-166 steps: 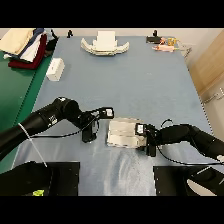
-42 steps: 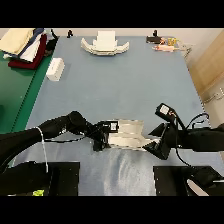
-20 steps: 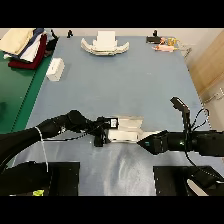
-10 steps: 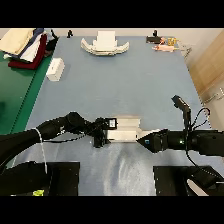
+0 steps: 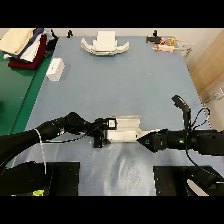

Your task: Fold the box.

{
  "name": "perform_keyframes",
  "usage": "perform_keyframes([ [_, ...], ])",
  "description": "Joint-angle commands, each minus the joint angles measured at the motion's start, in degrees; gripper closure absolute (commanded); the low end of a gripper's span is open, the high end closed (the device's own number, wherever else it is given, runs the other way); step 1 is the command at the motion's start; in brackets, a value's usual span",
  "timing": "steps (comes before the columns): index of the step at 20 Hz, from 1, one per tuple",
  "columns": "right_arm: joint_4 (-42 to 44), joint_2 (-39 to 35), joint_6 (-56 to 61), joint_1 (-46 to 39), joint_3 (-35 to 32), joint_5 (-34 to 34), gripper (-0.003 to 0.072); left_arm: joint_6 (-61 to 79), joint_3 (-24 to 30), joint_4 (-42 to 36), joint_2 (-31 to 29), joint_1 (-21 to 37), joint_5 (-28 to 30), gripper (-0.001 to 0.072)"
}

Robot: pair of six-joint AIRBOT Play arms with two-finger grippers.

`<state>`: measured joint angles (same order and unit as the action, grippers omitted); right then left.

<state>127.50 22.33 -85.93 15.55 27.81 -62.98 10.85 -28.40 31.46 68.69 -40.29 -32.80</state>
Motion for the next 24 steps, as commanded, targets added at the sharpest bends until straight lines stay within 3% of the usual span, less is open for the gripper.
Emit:
perform_keyframes([
  [1, 1.9, 2.8, -1.8, 0.2, 0.0, 0.2, 0.0172, 0.0, 0.0, 0.2, 0.0, 0.0, -0.4, 0.0188],
  [2, 3.2, 4.8, -5.2, 0.5, 0.0, 0.8, 0.0222, 0.0, 0.0, 0.2, 0.0, 0.0, -0.3, 0.0188],
  [3, 4.5, 7.1, -8.1, 1.2, 0.0, 2.6, 0.0225, 0.0, 0.0, 0.2, 0.0, 0.0, -0.4, 0.0188],
  [4, 5.9, 9.5, -10.2, 2.1, 0.0, 5.4, 0.0305, 0.0, 0.0, 0.2, 0.0, 0.0, -0.4, 0.0188],
  [5, 7.3, 12.5, -12.9, 3.2, 0.2, 8.7, 0.0472, 0.0, 0.0, 0.2, 0.0, 0.0, -0.4, 0.0188],
  [11, 6.8, 33.4, -24.7, 5.2, 10.1, 20.3, 0.0485, 0.0, 0.0, 0.2, 0.0, 0.0, -0.4, 0.0188],
  [13, 4.3, 38.8, -24.7, 5.1, 13.8, 22.2, 0.0538, 0.0, 0.0, 0.2, 0.0, 0.0, -0.3, 0.0188],
  [18, -0.3, 50.6, -25.0, 5.2, 15.7, 23.3, 0.0538, 0.0, 0.0, 0.2, 0.0, 0.0, -0.4, 0.0188],
  [24, -0.2, 54.3, -27.3, 5.2, 15.7, 23.1, 0.0538, 0.0, 0.0, 0.2, 0.0, 0.0, -0.3, 0.0188],
])
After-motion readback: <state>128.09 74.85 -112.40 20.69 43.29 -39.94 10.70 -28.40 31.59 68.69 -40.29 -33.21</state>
